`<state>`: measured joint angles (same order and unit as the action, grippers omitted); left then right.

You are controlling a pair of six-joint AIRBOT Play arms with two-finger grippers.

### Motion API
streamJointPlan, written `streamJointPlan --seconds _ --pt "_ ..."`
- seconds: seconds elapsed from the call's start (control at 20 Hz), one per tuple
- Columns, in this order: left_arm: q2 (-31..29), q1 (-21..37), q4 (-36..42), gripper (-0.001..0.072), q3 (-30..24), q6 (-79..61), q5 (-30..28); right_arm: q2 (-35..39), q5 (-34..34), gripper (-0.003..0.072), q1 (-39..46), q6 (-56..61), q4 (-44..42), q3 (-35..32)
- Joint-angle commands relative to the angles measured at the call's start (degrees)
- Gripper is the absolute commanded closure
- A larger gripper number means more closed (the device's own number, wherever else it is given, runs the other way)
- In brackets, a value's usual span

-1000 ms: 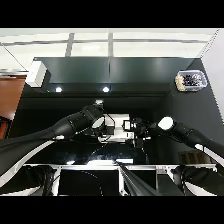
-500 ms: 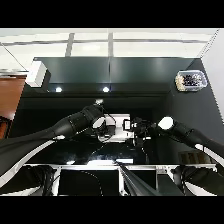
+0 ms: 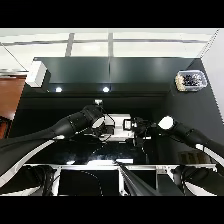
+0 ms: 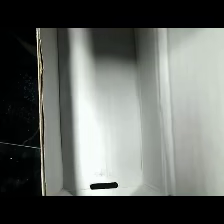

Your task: Fold the box and place the chain.

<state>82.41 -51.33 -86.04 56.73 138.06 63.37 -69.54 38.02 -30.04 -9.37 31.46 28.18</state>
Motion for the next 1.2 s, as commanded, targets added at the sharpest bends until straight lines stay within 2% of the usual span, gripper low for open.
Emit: streamJointPlan --seconds 0.0,0.05,0.1,0.35,0.45,0.75,0.85,0.9,0.95,1.15 --pt "0.0 0.0 -0.7 0.0684 0.0 -1.2 -0.3 0.3 0.3 0.0248 0.1 1.2 0.2 0.1" --pt "0.0 0.0 -0.7 0.0684 0.0 -1.3 -0.2 0.9 0.3 0.0037 0.1 3.2 0.3 0.2" --pt "0.0 0.0 -0.7 0.0684 0.0 -1.3 -0.2 2.1 0.3 0.0008 0.1 5.6 0.9 0.4" --pt "0.0 0.0 -0.7 0.0684 0.0 -1.4 0.2 7.5 7.1 0.0008 1.4 14.6 15.1 1.8" --pt "0.0 0.0 -0.7 0.0683 0.0 -1.4 0.1 7.6 8.5 0.0008 1.4 14.6 17.1 1.7" --pt "0.0 0.0 -0.7 0.0683 0.0 -1.4 0.1 7.5 6.1 0.0009 1.3 13.0 16.0 1.7" --pt "0.0 0.0 -0.7 0.0683 0.0 -1.4 0.1 7.4 5.2 0.0258 1.3 10.9 14.5 1.7" --pt "0.0 0.0 -0.7 0.0683 0.0 -1.4 0.1 7.3 5.3 0.0270 1.3 10.9 13.3 1.7" --pt "0.0 0.0 -0.7 0.0683 0.0 -1.4 0.1 7.3 5.8 0.0476 1.3 11.1 11.9 1.7" --pt "0.0 0.0 -0.4 0.0683 0.0 -1.3 0.2 5.5 5.5 0.0494 1.3 11.1 3.1 1.7"
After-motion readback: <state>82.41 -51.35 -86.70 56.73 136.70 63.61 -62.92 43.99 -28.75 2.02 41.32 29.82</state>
